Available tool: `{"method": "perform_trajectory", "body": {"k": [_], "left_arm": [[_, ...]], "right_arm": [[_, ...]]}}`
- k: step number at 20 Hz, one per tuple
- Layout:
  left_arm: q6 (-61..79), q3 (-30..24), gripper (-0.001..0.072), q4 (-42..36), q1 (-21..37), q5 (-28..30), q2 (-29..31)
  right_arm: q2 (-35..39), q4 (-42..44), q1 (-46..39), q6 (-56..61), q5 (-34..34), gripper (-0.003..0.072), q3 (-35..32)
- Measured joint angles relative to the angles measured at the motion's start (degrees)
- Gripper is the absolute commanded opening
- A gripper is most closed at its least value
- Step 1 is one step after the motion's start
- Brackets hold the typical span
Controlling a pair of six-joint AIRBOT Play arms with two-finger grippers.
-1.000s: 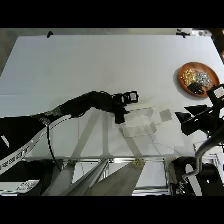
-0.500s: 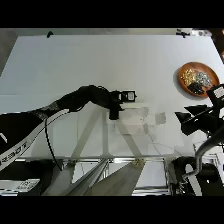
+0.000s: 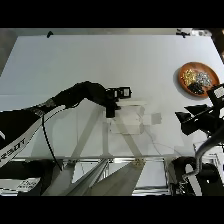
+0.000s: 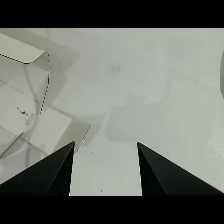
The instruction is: Fold the box and place the chain.
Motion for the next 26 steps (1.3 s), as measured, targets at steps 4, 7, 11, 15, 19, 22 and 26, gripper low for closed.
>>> {"method": "perform_trajectory", "body": {"k": [4,7,11,15,19,22,26], "left_arm": [[0.0,0.0,0.0009,-0.5,0.0,-0.4,0.0],[-0.2,0.0,0.0009,-2.1,0.0,-1.5,0.0],[-0.5,0.0,0.0014,-3.4,0.0,-3.2,0.0],[-0.7,0.0,0.0015,-3.9,0.0,-3.5,0.0],[-1.1,0.0,0.0009,-4.8,0.0,-3.6,0.0],[-0.7,0.0,0.0004,-6.4,0.0,-3.5,0.0],[-0.2,0.0,0.0002,-7.7,0.0,-4.3,0.0]], "right_arm": [[0.0,0.0,0.0,0.0,0.0,0.0440,0.0],[0.0,0.0,0.0,0.0,0.0,0.0439,0.0],[0.0,0.0,0.0,0.0,0.0,0.0439,0.0],[0.0,0.0,0.0,0.0,0.0,0.0439,0.0],[0.0,0.0,0.0,0.0,0.0,0.0439,0.0],[0.0,0.0,0.0,0.0,0.0,0.0439,0.0],[0.0,0.0,0.0,0.0,0.0,0.0439,0.0]]}}
